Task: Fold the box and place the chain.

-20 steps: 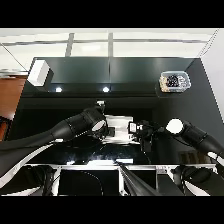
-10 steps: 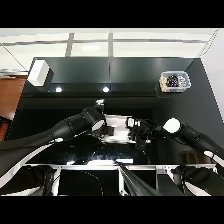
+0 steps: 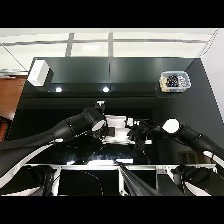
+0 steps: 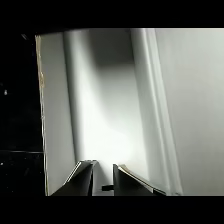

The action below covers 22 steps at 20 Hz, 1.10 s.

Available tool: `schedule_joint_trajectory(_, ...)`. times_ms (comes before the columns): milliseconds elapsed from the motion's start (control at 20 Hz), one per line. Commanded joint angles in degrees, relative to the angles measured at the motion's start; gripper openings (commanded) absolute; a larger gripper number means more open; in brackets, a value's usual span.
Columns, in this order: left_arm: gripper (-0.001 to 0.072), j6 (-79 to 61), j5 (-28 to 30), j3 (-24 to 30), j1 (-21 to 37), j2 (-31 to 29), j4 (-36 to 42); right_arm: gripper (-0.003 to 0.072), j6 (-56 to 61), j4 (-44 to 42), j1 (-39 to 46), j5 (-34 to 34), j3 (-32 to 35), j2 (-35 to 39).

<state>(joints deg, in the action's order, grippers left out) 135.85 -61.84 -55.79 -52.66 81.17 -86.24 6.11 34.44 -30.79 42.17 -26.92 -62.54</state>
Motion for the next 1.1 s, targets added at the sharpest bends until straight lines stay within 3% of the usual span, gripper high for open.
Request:
schedule_joint_trajectory(0, 0.0032, 0.0, -0.2, 0.0, 0.0, 0.0, -0.1, 0.0422, 0.1, -0.2, -1.1, -1.3, 0.0, 0.0)
schedule_joint_trajectory(50, 0.0032, 0.0, -0.1, 0.0, 0.0, 0.0, -0.1, 0.0406, 0.1, -0.1, -2.1, -2.7, 0.0, 0.0)
schedule_joint_trajectory(100, 0.0032, 0.0, -0.2, 0.0, 0.0, 0.0, -0.1, 0.0143, 0.2, 0.0, -2.7, -3.7, 0.0, 0.0)
schedule_joint_trajectory(200, 0.0032, 0.0, -0.1, 0.0, 0.0, 0.0, -0.1, 0.0242, 1.3, -0.1, -2.9, -4.6, 0.0, 0.0)
schedule_joint_trajectory(250, 0.0032, 0.0, 0.3, 0.0, 0.0, 0.0, -0.1, 0.0087, 4.7, 0.6, -2.4, -4.9, -0.1, 0.3)
schedule_joint_trajectory(300, 0.0032, 0.0, 0.6, 0.0, 0.0, 0.0, -0.1, 0.0006, 11.2, 1.9, -1.2, -3.7, -0.4, 1.2)
schedule_joint_trajectory(450, 0.0033, 0.0, 1.1, 0.0, 0.0, 0.0, -0.1, 0.0011, 33.7, 10.7, 6.1, 10.6, -3.6, 6.1)
schedule_joint_trajectory(600, 0.0032, 0.0, 1.4, 0.0, 0.0, 0.0, -0.1, 0.0012, 55.1, 21.3, 21.0, 21.8, -4.7, 11.3)
schedule_joint_trajectory(750, 0.0033, 0.0, 1.4, 0.0, 0.0, 0.0, -0.1, 0.0013, 68.1, 21.6, 38.0, 19.6, -2.0, 11.3)
schedule_joint_trajectory(850, 0.0033, 0.0, 1.4, 0.0, 0.0, 0.0, -0.1, 0.0013, 71.5, 19.0, 44.3, 17.7, 0.9, 10.4)
schedule_joint_trajectory(1050, 0.0033, 0.0, 1.4, 0.0, 0.0, 0.0, -0.1, 0.0013, 71.0, 14.9, 41.1, 22.9, 3.9, 0.3)
